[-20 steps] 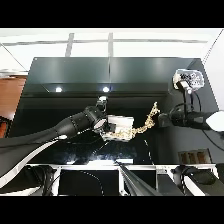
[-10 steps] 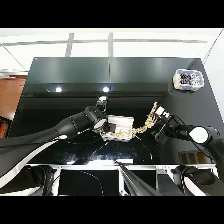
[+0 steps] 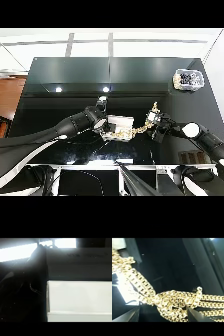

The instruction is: Fold the box and place the chain.

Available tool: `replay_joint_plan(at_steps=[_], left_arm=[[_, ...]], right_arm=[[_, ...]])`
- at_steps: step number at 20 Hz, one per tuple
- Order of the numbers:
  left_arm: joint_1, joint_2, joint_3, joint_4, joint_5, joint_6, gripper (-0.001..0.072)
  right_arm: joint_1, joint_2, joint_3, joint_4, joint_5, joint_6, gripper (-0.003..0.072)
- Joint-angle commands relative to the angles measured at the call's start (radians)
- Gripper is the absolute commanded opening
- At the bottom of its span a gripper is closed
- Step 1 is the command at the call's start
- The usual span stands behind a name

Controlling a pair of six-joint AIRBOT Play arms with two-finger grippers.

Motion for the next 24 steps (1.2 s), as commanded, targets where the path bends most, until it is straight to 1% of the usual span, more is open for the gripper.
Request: replay_joint_plan(at_steps=[1, 5, 6, 7, 8, 9, 10, 11, 13, 17, 19, 22, 24], left_arm=[[0.000, 0.000, -0.001, 0.000, 0.000, 0.000, 0.0032], [0.000, 0.000, -0.001, 0.000, 0.002, 0.000, 0.0031], [0.000, 0.000, -0.001, 0.000, 0.002, 0.000, 0.0032], [0.000, 0.000, -0.001, 0.000, 0.002, 0.000, 0.0031], [0.000, 0.000, -0.001, 0.000, 0.002, 0.000, 0.0032], [0.000, 0.000, -0.001, 0.000, 0.002, 0.000, 0.0032], [0.000, 0.000, -0.001, 0.000, 0.002, 0.000, 0.0032], [0.000, 0.000, -0.001, 0.000, 0.002, 0.000, 0.0032], [0.000, 0.000, -0.001, 0.000, 0.002, 0.000, 0.0032], [0.000, 0.000, -0.001, -0.001, 0.000, 0.000, 0.0032], [0.000, 0.000, -0.001, 0.000, 0.001, 0.000, 0.0032], [0.000, 0.000, -0.001, -0.001, 0.000, 0.000, 0.0031], [0.000, 0.000, -0.001, -0.001, 0.000, 0.000, 0.0032]], right_arm=[[0.001, -0.045, -0.001, 0.021, -0.050, -0.043, 0.0703], [0.001, -0.059, -0.001, 0.092, -0.069, -0.042, 0.0701], [0.001, -0.066, -0.001, 0.107, -0.076, -0.040, 0.0659], [0.001, -0.071, -0.001, 0.106, -0.076, -0.033, 0.0529], [0.001, -0.071, -0.001, 0.106, -0.076, -0.022, 0.0526], [0.001, -0.070, -0.001, 0.106, -0.074, -0.006, 0.0333], [0.001, -0.070, -0.001, 0.106, -0.072, 0.023, 0.0104], [0.001, -0.070, -0.001, 0.106, -0.074, 0.063, 0.0060], [-0.003, -0.064, 0.012, 0.105, -0.050, 0.154, 0.0059], [-0.002, 0.007, 0.075, 0.090, 0.068, 0.248, 0.0043], [-0.002, 0.064, 0.125, 0.080, 0.127, 0.301, 0.0043], [-0.002, 0.162, 0.229, 0.010, 0.224, 0.462, 0.0043], [-0.002, 0.217, 0.307, -0.002, 0.314, 0.553, 0.0043]])
